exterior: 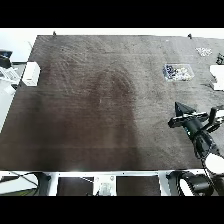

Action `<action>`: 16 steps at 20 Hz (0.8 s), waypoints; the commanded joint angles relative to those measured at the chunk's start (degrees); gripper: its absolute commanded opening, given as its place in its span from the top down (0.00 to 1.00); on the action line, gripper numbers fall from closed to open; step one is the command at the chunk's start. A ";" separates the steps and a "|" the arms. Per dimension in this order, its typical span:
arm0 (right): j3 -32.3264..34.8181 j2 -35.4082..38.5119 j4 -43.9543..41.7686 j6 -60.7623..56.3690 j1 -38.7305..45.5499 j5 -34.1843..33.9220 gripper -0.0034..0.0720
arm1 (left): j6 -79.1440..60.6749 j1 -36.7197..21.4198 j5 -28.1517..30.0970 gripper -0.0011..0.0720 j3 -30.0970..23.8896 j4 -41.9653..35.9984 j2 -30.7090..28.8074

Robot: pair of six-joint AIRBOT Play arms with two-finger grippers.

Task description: Fold the box and place the chain.

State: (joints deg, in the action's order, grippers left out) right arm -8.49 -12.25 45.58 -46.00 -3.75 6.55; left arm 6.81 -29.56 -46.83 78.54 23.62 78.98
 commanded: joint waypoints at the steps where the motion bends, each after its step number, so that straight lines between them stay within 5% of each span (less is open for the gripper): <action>1: -1.88 0.04 -0.11 -4.24 0.00 -0.09 0.95 | -3.34 2.03 -1.90 0.97 -7.93 -4.94 -15.08; 4: -1.84 0.04 0.15 -4.94 0.00 -0.07 0.95 | -14.40 5.20 3.04 0.97 -23.54 -17.09 -31.06; 7: -1.79 0.07 2.38 -4.52 0.00 0.15 0.95 | -16.00 9.38 3.41 0.97 -38.21 -18.97 -43.34; 13: 0.26 0.07 4.63 -4.52 -0.02 1.70 0.95 | -16.33 22.21 16.00 0.97 -63.17 -20.17 -58.21; 16: 2.03 0.07 4.63 -4.55 -0.02 2.05 0.95 | -16.31 25.29 18.82 0.97 -71.12 -21.97 -61.40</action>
